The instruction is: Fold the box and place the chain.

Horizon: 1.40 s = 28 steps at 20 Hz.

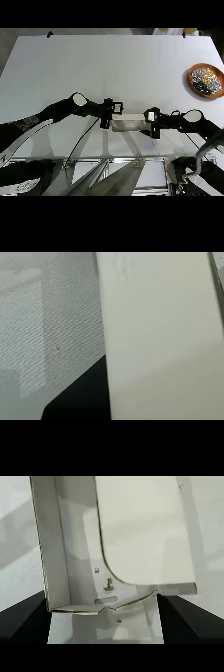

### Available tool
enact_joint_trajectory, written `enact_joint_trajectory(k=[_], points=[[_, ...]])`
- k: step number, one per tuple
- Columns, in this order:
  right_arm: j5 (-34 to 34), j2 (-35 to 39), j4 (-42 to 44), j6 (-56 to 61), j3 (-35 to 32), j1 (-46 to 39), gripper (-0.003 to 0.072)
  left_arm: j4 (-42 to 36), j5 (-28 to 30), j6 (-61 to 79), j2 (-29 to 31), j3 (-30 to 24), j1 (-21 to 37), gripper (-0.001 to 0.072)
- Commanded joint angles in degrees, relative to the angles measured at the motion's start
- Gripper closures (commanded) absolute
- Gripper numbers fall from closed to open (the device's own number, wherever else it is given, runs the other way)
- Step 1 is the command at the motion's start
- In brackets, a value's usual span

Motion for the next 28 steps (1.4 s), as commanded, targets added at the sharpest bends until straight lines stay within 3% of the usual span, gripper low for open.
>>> enact_joint_trajectory(k=[1, 17, 19, 22, 26, 28], points=[[1.4, -3.6, 2.2, -4.2, 0.5, -0.4, 0.0002, 0.0, 0.0, 0.0, 0.0, 0.0, 0.0, 0.0699], [-0.7, -8.3, 5.2, -9.5, 0.7, -0.4, 0.0057, 0.0, 0.0, 0.0, 0.0, 0.0, 0.0, 0.0699], [-0.7, -8.4, 5.2, -9.7, 0.7, -0.4, 0.016, 0.0, 0.0, 0.0, 0.0, 0.0, 0.0, 0.0699], [-1.1, -10.0, 5.2, -10.3, 0.7, -0.4, 0.0175, 0.0, 0.0, 0.0, 0.0, 0.0, 0.0, 0.0699], [-1.3, -10.3, 5.1, -11.2, 0.7, -0.4, 0.0353, 0.0, 0.0, 0.0, 0.0, 0.0, 0.0, 0.0699], [-1.5, -10.3, 4.9, -11.2, 0.7, -0.4, 0.0373, 0.0, 0.0, 0.0, 0.0, 0.0, 0.0, 0.0699]])
